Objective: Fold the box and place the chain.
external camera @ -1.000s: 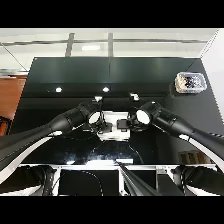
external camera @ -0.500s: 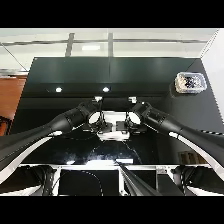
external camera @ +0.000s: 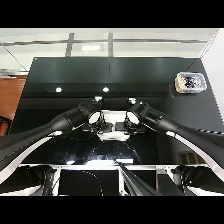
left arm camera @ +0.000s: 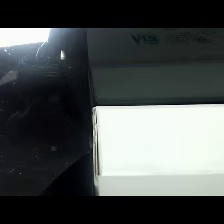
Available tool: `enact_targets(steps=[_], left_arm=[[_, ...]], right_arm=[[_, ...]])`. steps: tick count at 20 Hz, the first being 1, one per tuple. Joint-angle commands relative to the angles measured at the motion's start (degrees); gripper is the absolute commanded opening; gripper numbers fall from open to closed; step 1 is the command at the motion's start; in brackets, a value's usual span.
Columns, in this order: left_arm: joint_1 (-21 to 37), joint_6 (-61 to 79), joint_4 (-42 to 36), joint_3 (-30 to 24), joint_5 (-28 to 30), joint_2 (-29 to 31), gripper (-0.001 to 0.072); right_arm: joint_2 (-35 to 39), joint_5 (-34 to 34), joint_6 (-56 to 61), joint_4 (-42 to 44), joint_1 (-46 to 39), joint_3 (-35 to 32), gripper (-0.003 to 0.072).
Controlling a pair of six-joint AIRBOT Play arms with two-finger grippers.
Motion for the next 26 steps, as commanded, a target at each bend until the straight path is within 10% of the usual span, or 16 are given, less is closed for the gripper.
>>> enact_targets(steps=[1, 4, 6, 18, 19, 21, 26], left_arm=[[0.0, 0.1, 0.0, 0.0, -0.1, 0.0, 0.0028], [0.0, 0.1, 0.0, 0.0, -0.1, 0.0, 0.0028], [0.0, 0.1, 0.0, 0.0, -0.2, 0.0, 0.0028], [0.0, 0.1, 0.0, 0.0, -0.9, 0.0, 0.0028], [0.0, 0.1, 0.0, 0.0, -0.9, 0.0, 0.0028], [0.0, 0.1, 0.0, 0.0, -0.9, 0.0, 0.0028], [0.0, 0.1, 0.0, 0.0, -0.9, 0.0, 0.0028]], right_arm=[[-0.2, -1.3, -1.4, 1.7, 0.0, 0.1, 0.0007], [-0.2, -1.1, -1.4, 1.6, 0.0, 0.1, 0.0011], [-0.2, -1.1, -1.4, 1.6, 0.0, 0.1, 0.0141], [-0.4, -2.3, -1.1, 0.3, 0.0, 0.1, 0.001], [-0.2, -2.0, -1.2, -0.1, -0.1, 0.1, 0.0035], [1.1, -1.1, -2.0, -1.3, -0.7, 0.1, 0.0393], [16.1, 4.2, -8.8, -7.3, -1.1, 0.1, 0.0392]])
